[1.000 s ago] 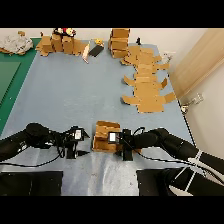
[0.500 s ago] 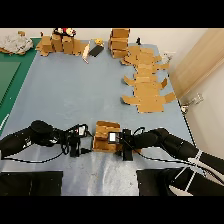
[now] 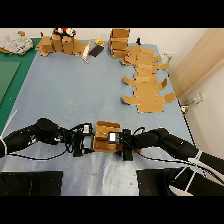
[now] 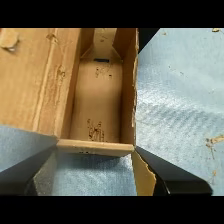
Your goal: Fold the box.
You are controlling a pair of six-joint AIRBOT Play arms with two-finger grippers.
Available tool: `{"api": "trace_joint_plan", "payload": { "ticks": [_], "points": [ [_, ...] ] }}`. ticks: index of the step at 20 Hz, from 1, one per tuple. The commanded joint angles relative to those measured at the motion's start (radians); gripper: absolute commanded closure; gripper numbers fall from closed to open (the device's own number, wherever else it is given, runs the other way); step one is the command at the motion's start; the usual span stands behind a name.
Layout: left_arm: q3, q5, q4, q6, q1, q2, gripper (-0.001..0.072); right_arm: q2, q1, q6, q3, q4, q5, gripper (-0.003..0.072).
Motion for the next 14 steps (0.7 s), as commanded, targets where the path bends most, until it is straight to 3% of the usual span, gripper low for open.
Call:
{"api": "trace_joint_plan", "payload": {
  "ticks": [1, 14],
  "points": [
    [0.006, 0.000, 0.010, -0.010, -0.008, -0.005, 0.0012, 0.000, 0.000, 0.000, 0.000, 0.000, 0.000, 0.0176],
    [0.005, -0.007, 0.012, -0.010, -0.045, -0.005, 0.0012, 0.000, 0.000, 0.000, 0.000, 0.000, 0.000, 0.0175]
  ]
}}
